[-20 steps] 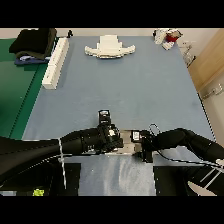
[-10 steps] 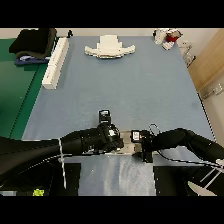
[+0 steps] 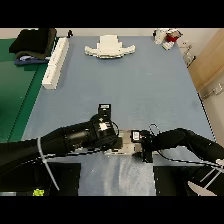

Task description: Fold the box.

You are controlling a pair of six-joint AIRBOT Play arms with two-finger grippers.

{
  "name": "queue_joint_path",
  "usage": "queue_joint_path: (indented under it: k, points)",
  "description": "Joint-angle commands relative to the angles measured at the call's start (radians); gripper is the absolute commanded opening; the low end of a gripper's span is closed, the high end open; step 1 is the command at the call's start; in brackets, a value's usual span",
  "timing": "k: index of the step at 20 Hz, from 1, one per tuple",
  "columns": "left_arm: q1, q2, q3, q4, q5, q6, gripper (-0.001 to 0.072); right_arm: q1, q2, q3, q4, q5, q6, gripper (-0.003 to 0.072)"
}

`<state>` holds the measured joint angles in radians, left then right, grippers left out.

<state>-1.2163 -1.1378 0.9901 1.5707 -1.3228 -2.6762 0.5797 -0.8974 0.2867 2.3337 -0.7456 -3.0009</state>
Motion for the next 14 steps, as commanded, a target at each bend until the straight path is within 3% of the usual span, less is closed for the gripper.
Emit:
queue_joint_path:
  k: [1,9,14]
  points:
    - [0.0,0.083,0.018,-0.007,-0.101,0.078,0.0019,0.0,0.001,0.001,0.0,0.0,0.0,0.0513]
    - [0.002,0.105,0.004,-0.013,0.005,0.481,0.0013,0.0,0.001,0.001,0.0,0.0,0.0,0.0513]
    - [0.046,0.341,-0.207,-0.069,0.254,0.916,0.0013,0.0,0.001,0.001,-0.003,0.0,0.0,0.0513]
